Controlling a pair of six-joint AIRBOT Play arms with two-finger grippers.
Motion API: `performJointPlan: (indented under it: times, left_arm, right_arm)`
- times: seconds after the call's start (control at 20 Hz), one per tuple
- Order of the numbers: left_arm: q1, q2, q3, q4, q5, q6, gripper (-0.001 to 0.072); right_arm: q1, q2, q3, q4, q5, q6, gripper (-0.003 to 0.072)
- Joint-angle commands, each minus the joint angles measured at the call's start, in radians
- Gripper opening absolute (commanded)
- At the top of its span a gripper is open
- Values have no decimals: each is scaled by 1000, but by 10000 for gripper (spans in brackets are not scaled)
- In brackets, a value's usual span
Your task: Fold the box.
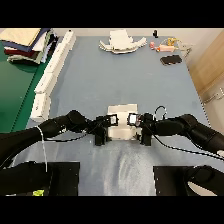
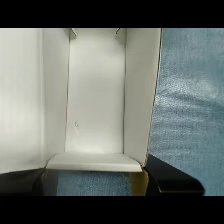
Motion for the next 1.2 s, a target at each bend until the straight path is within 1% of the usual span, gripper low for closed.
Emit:
performJointPlan:
  times: [0.0, 0.05, 0.1, 0.15, 0.2, 0.25, 0.35, 0.4, 0.45, 0.5, 0.55, 0.6, 0.7, 0.75, 0.8, 0.95, 1.05, 1.15]
  left_arm:
    - [1, 0, 0, 0, -1, 1, 405]
    - [1, 0, 0, 0, -1, 1, 405]
    - [1, 0, 0, 0, -1, 1, 405]
    - [1, 0, 0, 0, -1, 1, 405]
    - [1, 0, 0, 0, -1, 1, 405]
    - [1, 0, 0, 0, 0, 1, 405]
    - [1, 0, 0, 0, -1, 1, 405]
    - [1, 0, 0, 0, -1, 1, 405]
    - [1, 0, 0, 0, -1, 1, 405]
    - [1, 0, 0, 0, -1, 1, 405]
    - [1, 0, 0, 0, -1, 1, 405]
    - [1, 0, 0, 0, -1, 1, 404]
    - [1, 0, 0, 0, 0, 1, 405]
    - [0, 0, 0, 0, -1, 1, 405]
    - [1, 0, 0, 0, -1, 1, 405]
    - [1, 0, 0, 0, -1, 1, 405]
    - [1, 0, 0, 0, 0, 1, 405]
    - [1, 0, 0, 0, -1, 1, 405]
  right_arm:
    - [1, -2, 7, -17, -36, 19, 590]
    - [1, 0, 19, -42, -81, 69, 479]
    - [1, 5, 35, -89, -142, 151, 305]
    - [1, 13, 53, -165, -200, 278, 178]
    - [1, 22, 72, -258, -245, 447, 54]
    - [1, 33, 90, -354, -299, 601, 3]
    - [0, 68, 135, -623, -435, 937, 3]
    - [-9, 94, 153, -760, -491, 1173, 3]
    - [-27, 117, 159, -856, -535, 1353, 3]
    - [-60, 132, 159, -906, -574, 1482, 3]
    - [-109, 132, 158, -892, -598, 1551, 3]
    - [-172, 121, 152, -835, -605, 1563, 3]
    - [-288, 64, 127, -682, -600, 1547, 3]
    - [-324, 31, 114, -602, -582, 1500, 3]
    - [-343, -1, 102, -514, -548, 1434, 2]
    - [-342, -54, 87, -283, -437, 1294, 2]
    - [-342, -61, 87, -190, -388, 1238, 2]
    - [-342, -58, 91, -139, -380, 1199, 1]
